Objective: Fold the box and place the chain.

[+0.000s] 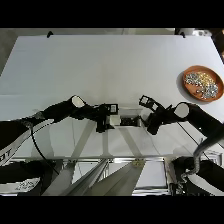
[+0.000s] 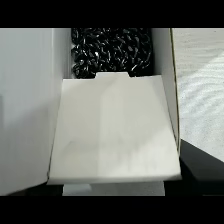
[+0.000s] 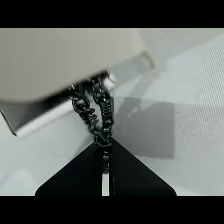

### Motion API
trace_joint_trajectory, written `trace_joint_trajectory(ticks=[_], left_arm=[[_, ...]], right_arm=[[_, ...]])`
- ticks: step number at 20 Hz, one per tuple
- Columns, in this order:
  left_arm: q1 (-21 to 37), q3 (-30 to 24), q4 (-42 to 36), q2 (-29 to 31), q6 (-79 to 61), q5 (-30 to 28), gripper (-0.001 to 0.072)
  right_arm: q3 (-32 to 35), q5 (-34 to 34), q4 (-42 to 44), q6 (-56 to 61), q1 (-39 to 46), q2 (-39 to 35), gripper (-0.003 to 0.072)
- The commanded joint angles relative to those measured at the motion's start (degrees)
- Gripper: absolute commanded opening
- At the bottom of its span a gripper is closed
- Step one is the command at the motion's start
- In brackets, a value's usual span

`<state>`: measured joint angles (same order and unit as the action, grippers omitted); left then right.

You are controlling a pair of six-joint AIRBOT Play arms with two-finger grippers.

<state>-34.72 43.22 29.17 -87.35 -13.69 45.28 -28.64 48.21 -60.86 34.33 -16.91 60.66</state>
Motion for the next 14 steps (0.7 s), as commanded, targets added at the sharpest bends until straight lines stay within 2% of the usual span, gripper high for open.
trace_joint_trajectory(ticks=[1, 5, 8, 10, 12, 14], left_arm=[[0.0, 0.0, 0.0, 0.0, 0.0, 0.0, 0.0387], [0.0, 0.0, 0.0, 0.0, 0.0, 0.0, 0.0387], [0.0, 0.0, 0.0, 0.0, 0.0, 0.0, 0.0387], [0.0, 0.0, 0.0, 0.0, 0.0, 0.0, 0.0387], [0.0, 0.0, 0.0, 0.0, 0.0, 0.0, 0.0387], [0.0, 0.0, 0.0, 0.0, 0.0, 0.0, 0.0387]], right_arm=[[0.0, 2.5, -1.2, 8.0, 0.0, -8.0, 0.0013], [0.0, 4.8, 2.6, 10.9, 0.0, -21.5, 0.0013], [0.0, 3.0, 14.8, 10.8, 0.0, -28.2, 0.0014], [0.0, 2.8, 20.3, 10.7, -0.4, -28.1, 0.0014], [0.0, 1.8, 20.6, 10.7, -2.4, -25.7, 0.0014], [0.0, -2.5, 20.8, 10.9, -5.6, -21.6, 0.0014]])
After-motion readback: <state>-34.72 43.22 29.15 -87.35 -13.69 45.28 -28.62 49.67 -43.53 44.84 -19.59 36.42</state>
